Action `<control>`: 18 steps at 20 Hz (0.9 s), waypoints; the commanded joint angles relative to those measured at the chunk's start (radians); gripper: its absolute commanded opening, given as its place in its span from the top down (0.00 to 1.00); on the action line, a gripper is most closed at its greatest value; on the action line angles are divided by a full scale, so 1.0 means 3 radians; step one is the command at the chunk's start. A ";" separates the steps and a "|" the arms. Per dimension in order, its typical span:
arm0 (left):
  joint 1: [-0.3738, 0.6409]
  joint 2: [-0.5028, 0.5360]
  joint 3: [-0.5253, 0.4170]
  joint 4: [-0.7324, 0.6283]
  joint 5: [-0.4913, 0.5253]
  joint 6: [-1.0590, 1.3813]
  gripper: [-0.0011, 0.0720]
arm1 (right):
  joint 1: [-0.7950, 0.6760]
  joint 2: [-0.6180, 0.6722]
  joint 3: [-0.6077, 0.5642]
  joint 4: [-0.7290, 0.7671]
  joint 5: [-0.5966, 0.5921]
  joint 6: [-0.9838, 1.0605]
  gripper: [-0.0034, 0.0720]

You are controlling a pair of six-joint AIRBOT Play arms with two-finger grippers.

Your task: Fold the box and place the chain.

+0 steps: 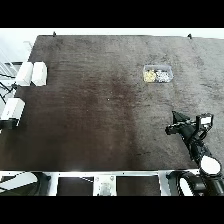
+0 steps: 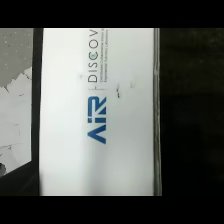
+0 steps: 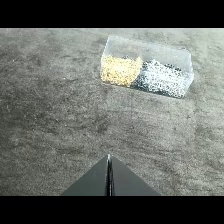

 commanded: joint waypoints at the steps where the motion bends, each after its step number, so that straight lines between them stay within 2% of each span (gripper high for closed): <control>1: 0.0000 0.0123 0.0039 0.0078 -0.0175 -0.0017 0.00 | 0.0003 0.0000 -0.0001 0.0000 0.0001 0.0000 0.94; 6: 0.0000 0.0338 0.0267 0.0191 -0.0792 -0.0168 0.00 | 0.0003 0.0000 -0.0001 0.0000 0.0001 0.0000 0.94; 11: 0.0000 0.0492 0.0689 0.0231 -0.1062 -0.0456 0.00 | 0.0003 0.0000 -0.0001 0.0000 0.0001 0.0000 0.94; 12: 0.0000 0.0534 0.0796 0.0165 -0.1170 -0.0481 0.10 | 0.0003 0.0000 -0.0001 0.0000 0.0001 0.0000 0.94; 13: 0.0000 0.0579 0.0891 0.0052 -0.1286 -0.0492 0.44 | 0.0003 0.0000 -0.0001 0.0000 0.0000 0.0000 0.94; 14: 0.0000 0.0626 0.0987 -0.0142 -0.1451 -0.0474 0.85 | 0.0003 0.0000 -0.0001 0.0001 0.0001 0.0000 0.94; 15: -0.0009 0.0662 0.1064 -0.0374 -0.1563 -0.0430 0.96 | 0.0003 0.0000 -0.0001 0.0000 0.0001 0.0000 0.94; 17: -0.0066 0.0819 0.1104 -0.0936 -0.1492 -0.0451 0.97 | 0.0003 0.0000 -0.0001 0.0000 0.0000 0.0000 0.94; 18: -0.0165 0.0944 0.1104 -0.1134 -0.1289 -0.0451 0.97 | 0.0003 0.0000 -0.0001 0.0000 0.0001 0.0000 0.94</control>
